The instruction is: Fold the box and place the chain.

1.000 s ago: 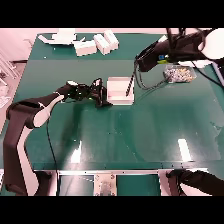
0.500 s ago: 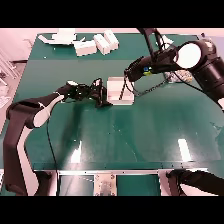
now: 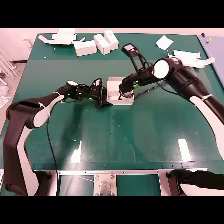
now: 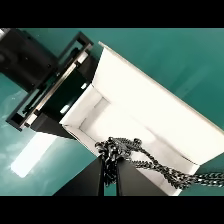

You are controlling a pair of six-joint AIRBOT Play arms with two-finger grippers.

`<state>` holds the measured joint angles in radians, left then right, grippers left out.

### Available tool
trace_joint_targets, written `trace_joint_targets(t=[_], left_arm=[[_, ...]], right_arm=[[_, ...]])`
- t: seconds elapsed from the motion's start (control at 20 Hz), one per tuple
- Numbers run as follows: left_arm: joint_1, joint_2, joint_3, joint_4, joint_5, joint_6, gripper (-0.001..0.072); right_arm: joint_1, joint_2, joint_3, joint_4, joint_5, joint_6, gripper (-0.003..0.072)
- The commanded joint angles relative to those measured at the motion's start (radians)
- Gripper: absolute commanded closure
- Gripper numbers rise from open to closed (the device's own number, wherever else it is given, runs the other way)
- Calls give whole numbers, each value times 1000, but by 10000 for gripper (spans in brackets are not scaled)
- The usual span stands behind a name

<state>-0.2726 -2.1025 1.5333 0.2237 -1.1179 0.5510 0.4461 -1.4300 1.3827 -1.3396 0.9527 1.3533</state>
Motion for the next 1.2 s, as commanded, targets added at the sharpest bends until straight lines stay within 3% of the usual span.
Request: trace_joint_targets(t=[0.0, 0.25, 0.3, 0.35, 0.4, 0.7, 1.0, 1.15], left_arm=[[1, 0, 1, 0, 0, 0, 425], [1, 0, 1, 0, 0, 0, 425], [1, 0, 1, 0, 0, 0, 425], [1, 0, 1, 0, 0, 0, 425], [1, 0, 1, 0, 0, 0, 425], [1, 0, 1, 0, 0, 0, 425], [1, 0, 1, 0, 0, 0, 424], [1, 0, 1, 0, 0, 0, 425]], right_arm=[[1, -56, -18, 5, -31, -3, 679], [0, -113, -20, 3, -41, -3, 660], [-1, -113, -19, -6, -41, -3, 522], [-1, -113, -19, -13, -42, -3, 337], [-4, -113, -19, -24, -42, -3, 294], [-97, -89, -19, -35, -36, 18, 293], [-365, -13, -93, -146, -45, 210, 293], [-489, -11, -173, -146, -118, 266, 293]])
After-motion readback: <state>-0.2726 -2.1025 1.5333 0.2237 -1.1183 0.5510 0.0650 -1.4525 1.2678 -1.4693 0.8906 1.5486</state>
